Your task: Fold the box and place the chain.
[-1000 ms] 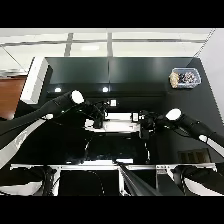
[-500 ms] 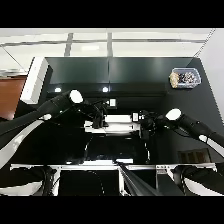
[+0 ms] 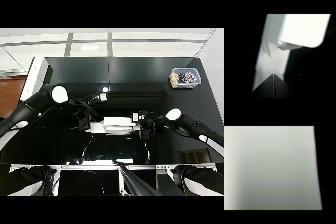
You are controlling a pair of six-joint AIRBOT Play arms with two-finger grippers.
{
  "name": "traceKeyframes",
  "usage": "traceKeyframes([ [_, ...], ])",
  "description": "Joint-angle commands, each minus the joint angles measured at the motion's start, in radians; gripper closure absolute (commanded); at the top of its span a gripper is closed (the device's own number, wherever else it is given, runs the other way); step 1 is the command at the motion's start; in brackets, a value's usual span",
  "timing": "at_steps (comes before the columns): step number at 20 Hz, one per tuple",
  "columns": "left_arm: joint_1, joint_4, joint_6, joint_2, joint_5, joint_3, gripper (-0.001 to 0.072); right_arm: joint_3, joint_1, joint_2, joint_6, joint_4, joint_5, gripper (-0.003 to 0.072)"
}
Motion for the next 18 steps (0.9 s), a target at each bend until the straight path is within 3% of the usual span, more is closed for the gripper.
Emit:
traceKeyframes([
  [1, 0.0, -0.216, -0.127, 0.014, -0.179, -0.031, 0.0682, 0.0, 0.0, 0.0, 0.0, 0.002, -0.003, 0.0264],
  [3, -0.025, -0.401, -0.085, 0.014, -0.074, -0.079, 0.0682, 0.0, 0.0, 0.0, 0.0, 0.003, -0.003, 0.0264],
  [5, -0.04, -0.502, -0.038, 0.014, 0.122, -0.101, 0.0682, 0.0, 0.0, 0.0, 0.0, 0.003, -0.002, 0.0264],
  [8, -0.037, -0.555, -0.022, 0.013, 0.459, -0.102, 0.0681, 0.0, 0.0, 0.0, 0.0, 0.003, -0.002, 0.0264],
  [10, -0.037, -0.549, -0.008, 0.004, 0.604, -0.101, 0.0681, 0.0, 0.0, 0.0, 0.0, 0.003, -0.002, 0.0264],
  [13, -0.038, -0.464, 0.017, -0.031, 0.629, -0.101, 0.0681, 0.0, 0.0, 0.0, 0.0, 0.003, -0.002, 0.0264],
  [18, -0.037, -0.393, 0.014, -0.163, 0.502, -0.095, 0.0681, 0.0, 0.002, 0.0, 0.0, 0.003, -0.002, 0.0263],
])
